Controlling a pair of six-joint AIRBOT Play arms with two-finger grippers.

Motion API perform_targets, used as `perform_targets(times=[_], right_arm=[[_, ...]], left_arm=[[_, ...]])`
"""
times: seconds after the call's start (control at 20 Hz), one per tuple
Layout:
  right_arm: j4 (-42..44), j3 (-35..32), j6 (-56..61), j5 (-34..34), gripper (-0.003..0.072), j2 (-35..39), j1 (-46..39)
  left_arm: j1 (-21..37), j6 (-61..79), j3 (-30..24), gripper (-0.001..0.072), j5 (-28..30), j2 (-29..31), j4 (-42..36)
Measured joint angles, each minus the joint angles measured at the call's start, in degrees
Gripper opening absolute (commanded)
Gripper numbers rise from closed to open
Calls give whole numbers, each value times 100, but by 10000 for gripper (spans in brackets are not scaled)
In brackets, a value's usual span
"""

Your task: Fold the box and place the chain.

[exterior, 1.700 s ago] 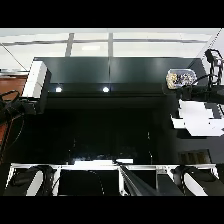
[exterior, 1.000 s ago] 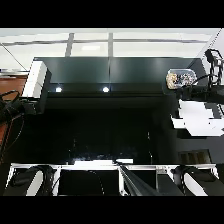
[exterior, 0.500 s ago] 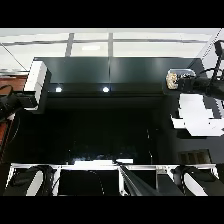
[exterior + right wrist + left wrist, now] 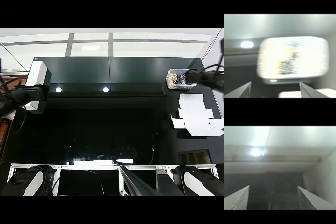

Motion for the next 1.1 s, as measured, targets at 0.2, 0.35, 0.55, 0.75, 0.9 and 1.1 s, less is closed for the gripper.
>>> perform_targets(times=[0.2, 0.35, 0.55, 0.75, 0.9, 1.1], right_arm=[[-437, 448, 667, 173, 708, -625, -1954], [125, 796, 804, 732, 708, -1204, -3327], [1054, 1593, -295, 2116, 707, -2170, -4347], [1432, 2131, -1519, 3274, 707, -2964, -4581], [1537, 2258, -2142, 3742, 703, -3327, -4603], [1578, 2317, -2686, 4083, 163, -3512, -4546]], left_arm=[[-72, -507, 337, 710, -450, -358, 743], [-90, -662, 424, 710, -656, -522, 979], [-98, -739, 461, 710, -833, -680, 1091], [-98, -868, 470, 710, -914, -750, 1130], [-98, -970, 470, 710, -946, -765, 1141], [-98, -1014, 470, 710, -949, -769, 1150]])
